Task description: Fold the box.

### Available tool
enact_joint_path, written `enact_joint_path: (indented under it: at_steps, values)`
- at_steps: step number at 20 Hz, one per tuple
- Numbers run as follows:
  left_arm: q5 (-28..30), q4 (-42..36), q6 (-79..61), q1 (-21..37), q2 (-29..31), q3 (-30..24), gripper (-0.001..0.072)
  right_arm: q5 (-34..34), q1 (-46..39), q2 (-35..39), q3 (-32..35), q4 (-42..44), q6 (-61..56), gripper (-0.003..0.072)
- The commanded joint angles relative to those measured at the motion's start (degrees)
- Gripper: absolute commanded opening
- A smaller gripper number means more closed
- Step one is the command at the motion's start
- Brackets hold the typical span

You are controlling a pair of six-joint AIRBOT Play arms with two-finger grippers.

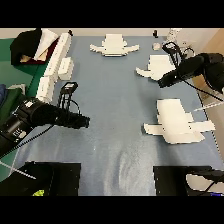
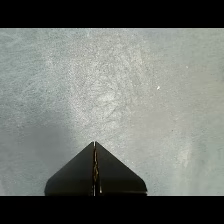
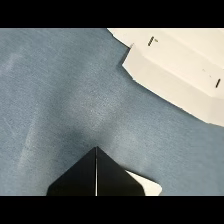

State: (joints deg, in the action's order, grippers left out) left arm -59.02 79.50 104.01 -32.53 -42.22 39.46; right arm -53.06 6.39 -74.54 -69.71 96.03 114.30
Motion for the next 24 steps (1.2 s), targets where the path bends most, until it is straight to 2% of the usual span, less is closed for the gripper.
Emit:
enact_joint_path:
  at_steps: [1,15,24]
  values:
    - [0.02,0.00,-0.02,0.00,0.04,0.00,0.0013,0.02,0.00,-0.02,-0.02,0.00,0.00,0.0004]
    - [0.15,0.00,-0.02,0.00,0.04,0.00,0.0013,0.02,-0.02,-0.02,-0.02,0.00,0.00,0.0005]
    - [7.10,-0.20,-0.02,0.00,0.04,0.00,0.0013,0.02,-0.02,-0.02,-0.02,0.02,0.00,0.0004]
